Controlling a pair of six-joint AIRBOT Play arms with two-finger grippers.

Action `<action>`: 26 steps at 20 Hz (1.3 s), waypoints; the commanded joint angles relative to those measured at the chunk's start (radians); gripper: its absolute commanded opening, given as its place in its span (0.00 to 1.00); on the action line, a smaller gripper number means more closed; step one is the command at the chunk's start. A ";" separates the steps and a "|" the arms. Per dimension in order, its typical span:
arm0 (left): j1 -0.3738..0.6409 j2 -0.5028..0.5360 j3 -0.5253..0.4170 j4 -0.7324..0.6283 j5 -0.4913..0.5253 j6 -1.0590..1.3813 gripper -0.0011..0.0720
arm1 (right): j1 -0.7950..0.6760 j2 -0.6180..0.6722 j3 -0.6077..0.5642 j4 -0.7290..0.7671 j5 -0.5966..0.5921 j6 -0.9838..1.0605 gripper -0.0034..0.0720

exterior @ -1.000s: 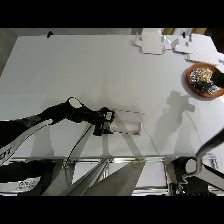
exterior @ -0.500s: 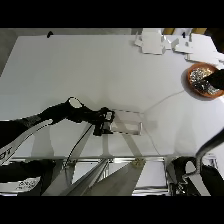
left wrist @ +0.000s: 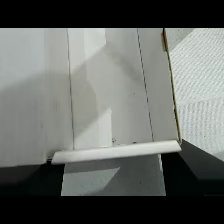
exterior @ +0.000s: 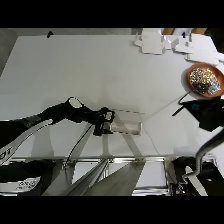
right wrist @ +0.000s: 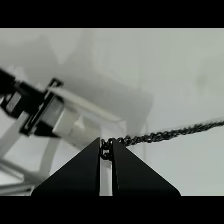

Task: Fold the box and place the chain.

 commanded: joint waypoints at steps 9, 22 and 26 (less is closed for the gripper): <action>0.000 -0.001 0.000 0.000 0.000 0.000 0.30 | 0.286 0.018 -0.286 0.005 -0.246 0.019 0.07; 0.000 -0.001 0.000 0.000 0.000 0.000 0.30 | 0.692 -0.330 -0.408 -0.146 -0.719 0.225 0.07; 0.000 -0.001 0.000 0.000 0.000 0.000 0.30 | 0.692 -0.372 -0.408 -0.162 -0.778 0.226 0.07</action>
